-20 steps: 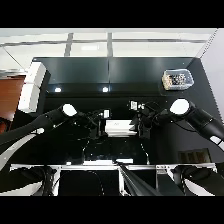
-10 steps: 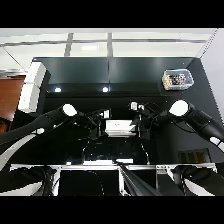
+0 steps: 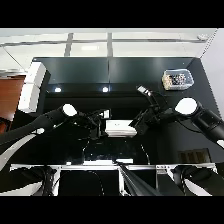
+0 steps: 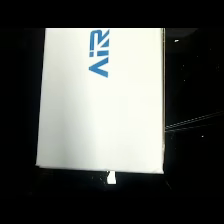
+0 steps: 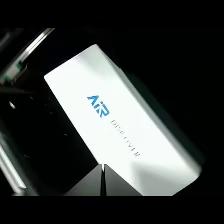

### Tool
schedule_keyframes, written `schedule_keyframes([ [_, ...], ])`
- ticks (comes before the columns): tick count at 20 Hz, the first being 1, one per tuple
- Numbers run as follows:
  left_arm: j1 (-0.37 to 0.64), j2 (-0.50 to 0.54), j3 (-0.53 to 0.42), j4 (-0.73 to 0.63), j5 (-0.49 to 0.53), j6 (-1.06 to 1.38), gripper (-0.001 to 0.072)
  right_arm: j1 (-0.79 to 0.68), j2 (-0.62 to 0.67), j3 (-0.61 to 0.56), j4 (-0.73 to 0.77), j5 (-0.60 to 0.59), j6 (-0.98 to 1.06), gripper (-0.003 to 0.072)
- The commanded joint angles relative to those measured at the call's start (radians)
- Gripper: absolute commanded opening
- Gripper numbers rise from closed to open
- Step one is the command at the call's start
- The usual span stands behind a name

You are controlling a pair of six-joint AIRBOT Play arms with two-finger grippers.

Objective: Fold the box and place the chain.

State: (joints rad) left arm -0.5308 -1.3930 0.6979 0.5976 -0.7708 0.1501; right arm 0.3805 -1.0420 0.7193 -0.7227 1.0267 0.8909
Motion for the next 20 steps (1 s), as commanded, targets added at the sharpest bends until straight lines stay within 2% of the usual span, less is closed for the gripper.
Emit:
schedule_keyframes([
  [1, 0.0, 0.0, 0.001, 0.0, 0.0, 0.0, 0.0353, -0.005, 0.008, -0.038, 0.098, 0.021, 0.355, 0.0015],
  [4, 0.0, 0.0, 0.001, 0.0, 0.0, 0.0, 0.0354, -0.004, -0.018, -0.079, 0.268, -0.044, 0.354, 0.0015],
  [6, 0.0, 0.0, 0.001, 0.0, 0.0, 0.0, 0.0353, -0.004, -0.05, -0.079, 0.296, -0.065, 0.354, 0.0015],
  [12, 0.0, 0.0, 0.001, 0.0, 0.0, 0.0, 0.0353, -0.002, -0.146, -0.079, 0.288, -0.07, 0.354, 0.0015],
  [20, 0.0, 0.0, 0.001, 0.0, 0.0, 0.0, 0.0354, -0.002, -0.204, -0.08, 0.191, -0.072, 0.355, 0.0015],
])
